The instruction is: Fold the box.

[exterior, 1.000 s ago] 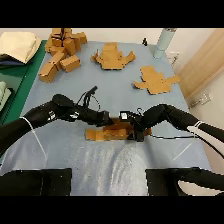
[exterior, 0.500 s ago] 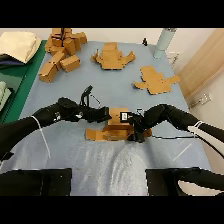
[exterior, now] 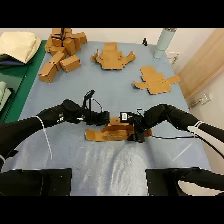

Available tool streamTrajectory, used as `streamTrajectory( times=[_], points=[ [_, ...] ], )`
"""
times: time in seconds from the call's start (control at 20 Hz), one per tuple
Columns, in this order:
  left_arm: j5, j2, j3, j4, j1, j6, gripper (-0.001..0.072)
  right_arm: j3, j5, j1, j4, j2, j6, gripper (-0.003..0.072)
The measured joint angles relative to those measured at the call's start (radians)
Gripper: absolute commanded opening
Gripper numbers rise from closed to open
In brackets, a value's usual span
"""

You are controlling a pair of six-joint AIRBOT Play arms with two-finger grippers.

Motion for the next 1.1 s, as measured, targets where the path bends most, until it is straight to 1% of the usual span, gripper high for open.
streamTrajectory(
  times=[0.15,0.3,0.45,0.6,0.85,1.0,1.05,1.1],
  points=[
    [0.000,-0.001,0.000,0.027,-0.001,-0.022,0.0012,0.000,0.000,0.000,0.000,0.000,0.000,0.0598],
    [-0.011,0.012,0.020,0.040,0.007,-0.014,0.0012,0.000,0.000,0.000,0.000,0.000,0.000,0.0598],
    [-0.047,0.092,0.037,0.042,0.040,0.023,0.0011,0.000,0.000,0.000,0.000,0.000,0.000,0.0598],
    [-0.100,0.238,0.003,0.049,0.072,0.027,0.0011,0.000,0.000,0.000,0.000,0.000,0.000,0.0598],
    [-0.159,0.559,-0.169,0.130,0.089,-0.020,0.0013,0.000,0.000,0.000,0.000,0.000,0.000,0.0598],
    [-0.215,0.734,-0.249,0.209,0.084,0.072,0.0017,0.000,0.000,0.000,0.000,0.000,0.000,0.0598],
    [-0.235,0.779,-0.265,0.239,0.082,0.122,0.0162,0.000,0.000,0.000,0.000,0.000,0.000,0.0598],
    [-0.245,0.811,-0.275,0.261,0.079,0.171,0.0562,0.000,0.000,0.000,0.000,0.000,0.000,0.0598]
  ],
)
